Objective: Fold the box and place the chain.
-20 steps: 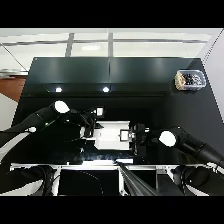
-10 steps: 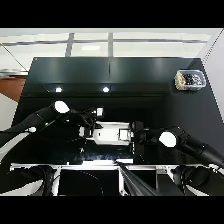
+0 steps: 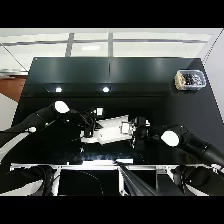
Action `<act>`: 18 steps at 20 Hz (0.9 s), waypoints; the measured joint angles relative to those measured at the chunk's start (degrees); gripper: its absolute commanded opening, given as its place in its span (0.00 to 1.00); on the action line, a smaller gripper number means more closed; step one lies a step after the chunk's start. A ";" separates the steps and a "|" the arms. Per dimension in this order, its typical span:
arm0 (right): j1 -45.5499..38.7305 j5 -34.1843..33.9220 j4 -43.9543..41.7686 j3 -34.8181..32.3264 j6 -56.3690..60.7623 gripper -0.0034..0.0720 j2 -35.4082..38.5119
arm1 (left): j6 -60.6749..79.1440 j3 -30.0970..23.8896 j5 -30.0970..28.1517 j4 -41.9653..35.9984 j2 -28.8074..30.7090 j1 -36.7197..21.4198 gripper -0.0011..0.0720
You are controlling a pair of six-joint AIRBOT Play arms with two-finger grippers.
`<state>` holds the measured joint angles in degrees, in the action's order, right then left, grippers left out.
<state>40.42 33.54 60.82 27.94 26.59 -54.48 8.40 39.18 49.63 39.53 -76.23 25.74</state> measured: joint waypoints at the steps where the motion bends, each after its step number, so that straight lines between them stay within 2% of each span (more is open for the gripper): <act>1: -0.52 -0.66 0.07 0.20 0.20 0.99 0.17 | 0.15 0.00 0.09 0.04 0.00 0.02 0.05; 11: -2.67 -0.35 -0.24 2.47 1.29 0.99 0.63 | 0.09 0.00 0.13 0.04 0.00 0.02 0.05; 18: -5.60 4.44 -5.11 2.58 -2.54 0.99 -0.28 | 0.22 0.02 0.09 0.26 0.35 0.02 0.05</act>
<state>34.83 37.98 55.70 30.52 24.05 -54.76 8.62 39.20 49.71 39.79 -75.88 25.76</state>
